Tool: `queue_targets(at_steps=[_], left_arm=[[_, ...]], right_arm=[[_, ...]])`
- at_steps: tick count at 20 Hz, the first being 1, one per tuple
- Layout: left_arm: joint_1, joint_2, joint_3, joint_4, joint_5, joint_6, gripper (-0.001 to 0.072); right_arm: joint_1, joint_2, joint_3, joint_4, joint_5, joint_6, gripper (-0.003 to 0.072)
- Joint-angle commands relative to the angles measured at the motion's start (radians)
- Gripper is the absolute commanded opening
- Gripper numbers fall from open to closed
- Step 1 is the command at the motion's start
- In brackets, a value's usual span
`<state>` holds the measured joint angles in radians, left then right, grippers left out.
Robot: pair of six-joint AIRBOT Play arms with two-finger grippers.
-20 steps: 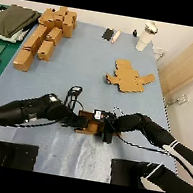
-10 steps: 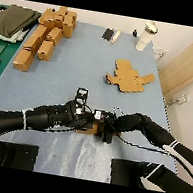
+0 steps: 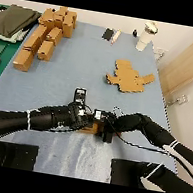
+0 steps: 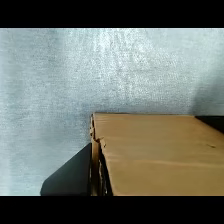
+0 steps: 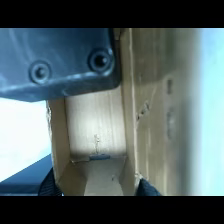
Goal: Fold the box.
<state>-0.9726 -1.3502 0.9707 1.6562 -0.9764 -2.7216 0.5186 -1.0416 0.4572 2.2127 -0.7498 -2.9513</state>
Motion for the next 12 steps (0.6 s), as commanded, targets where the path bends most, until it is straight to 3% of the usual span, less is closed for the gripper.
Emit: queue_targets(at_steps=[1,2,3,4,5,12], left_arm=[[0.000,0.000,0.007,-0.023,0.015,0.018,0.0013],[0.000,0.000,0.007,-0.035,0.015,0.035,0.0014],[0.000,0.000,0.008,-0.045,0.016,0.051,0.0088],[0.000,0.000,0.011,-0.058,0.013,0.057,0.0342],[0.000,0.000,0.018,-0.071,-0.002,0.060,0.0426],[0.002,0.097,0.031,-0.058,-0.126,0.140,0.0427]], right_arm=[[0.001,0.000,0.001,0.001,0.000,0.000,0.0501],[0.001,0.000,0.001,0.001,0.000,0.000,0.0501],[0.001,0.000,0.001,0.001,0.000,0.000,0.0501],[0.000,0.000,0.001,0.001,0.000,0.000,0.0501],[0.001,0.000,0.001,0.002,0.000,0.000,0.0501],[0.000,0.000,0.001,0.001,0.000,0.000,0.0501]])
